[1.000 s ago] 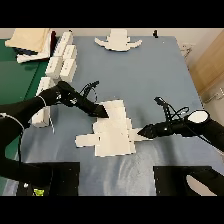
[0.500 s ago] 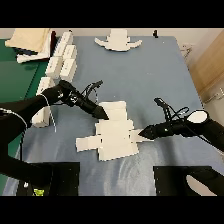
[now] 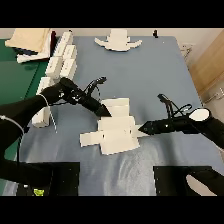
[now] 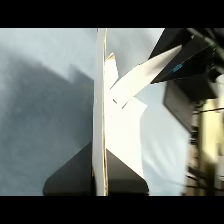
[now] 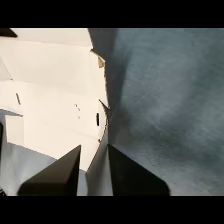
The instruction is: Fold the box.
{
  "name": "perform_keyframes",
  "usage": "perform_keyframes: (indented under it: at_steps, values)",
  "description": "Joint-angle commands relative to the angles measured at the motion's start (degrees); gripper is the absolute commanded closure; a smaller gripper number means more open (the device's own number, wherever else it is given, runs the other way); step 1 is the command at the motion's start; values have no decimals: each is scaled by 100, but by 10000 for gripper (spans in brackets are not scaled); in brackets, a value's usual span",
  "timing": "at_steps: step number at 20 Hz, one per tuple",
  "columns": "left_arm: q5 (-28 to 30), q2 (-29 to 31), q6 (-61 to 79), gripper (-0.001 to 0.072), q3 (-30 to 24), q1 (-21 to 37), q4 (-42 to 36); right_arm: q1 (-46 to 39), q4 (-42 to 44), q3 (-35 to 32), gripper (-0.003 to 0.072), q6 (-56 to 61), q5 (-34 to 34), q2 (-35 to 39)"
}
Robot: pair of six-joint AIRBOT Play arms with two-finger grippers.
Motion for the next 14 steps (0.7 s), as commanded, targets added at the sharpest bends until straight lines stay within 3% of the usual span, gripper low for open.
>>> perform_keyframes:
  at_steps: [1,2,4,6,9,11,13,14]
  values:
    - [1244,575,859,702,-17,-498,398,-393,-151,470,183,1038,98,55]
    - [1434,798,1014,702,-96,-658,393,-584,-219,693,144,1294,122,131]
    - [1851,1213,1401,702,-389,-929,391,-942,-339,1110,144,1585,116,302]
    - [2712,1652,2197,703,-905,-1224,251,-1239,-332,1438,144,1764,98,407]
    - [4151,2227,4393,703,-1878,-1727,-1349,-1318,-328,1572,146,1923,48,463]
    - [4264,2365,5781,703,-2347,-1967,-2476,-1257,-315,1569,169,1937,42,426]
    - [4269,2358,6596,703,-2640,-2175,-2951,-1228,-308,1569,193,2035,28,350]
    - [4269,2358,6808,703,-2739,-2251,-3047,-1228,-310,1569,293,2033,31,317]
